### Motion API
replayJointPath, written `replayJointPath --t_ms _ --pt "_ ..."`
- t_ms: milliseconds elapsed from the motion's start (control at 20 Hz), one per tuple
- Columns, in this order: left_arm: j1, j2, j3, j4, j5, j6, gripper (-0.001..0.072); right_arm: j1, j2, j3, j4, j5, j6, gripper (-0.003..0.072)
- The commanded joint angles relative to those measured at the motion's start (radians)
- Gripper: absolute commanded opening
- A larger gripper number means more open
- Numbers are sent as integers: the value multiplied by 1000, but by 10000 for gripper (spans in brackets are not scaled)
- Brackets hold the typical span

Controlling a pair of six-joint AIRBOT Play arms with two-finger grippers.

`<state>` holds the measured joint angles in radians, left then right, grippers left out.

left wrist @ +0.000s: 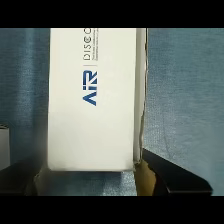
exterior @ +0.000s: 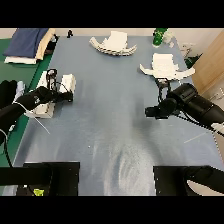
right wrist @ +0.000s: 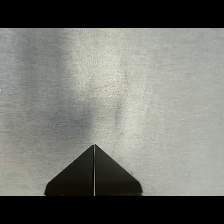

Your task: Fold the box.

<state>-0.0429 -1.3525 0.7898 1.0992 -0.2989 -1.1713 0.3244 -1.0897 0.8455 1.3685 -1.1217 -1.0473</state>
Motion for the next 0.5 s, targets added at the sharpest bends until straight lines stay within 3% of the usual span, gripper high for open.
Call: replayJointPath --t_ms 0,200,450 --pt "2 40 3 2 -92 1 690 1 0 1 1 -3 0 4" --pt "1 111 36 26 -360 -1 689 1 0 1 2 -3 0 4" --pt "1 204 63 54 -594 -35 686 1 0 1 20 -4 -5 4"
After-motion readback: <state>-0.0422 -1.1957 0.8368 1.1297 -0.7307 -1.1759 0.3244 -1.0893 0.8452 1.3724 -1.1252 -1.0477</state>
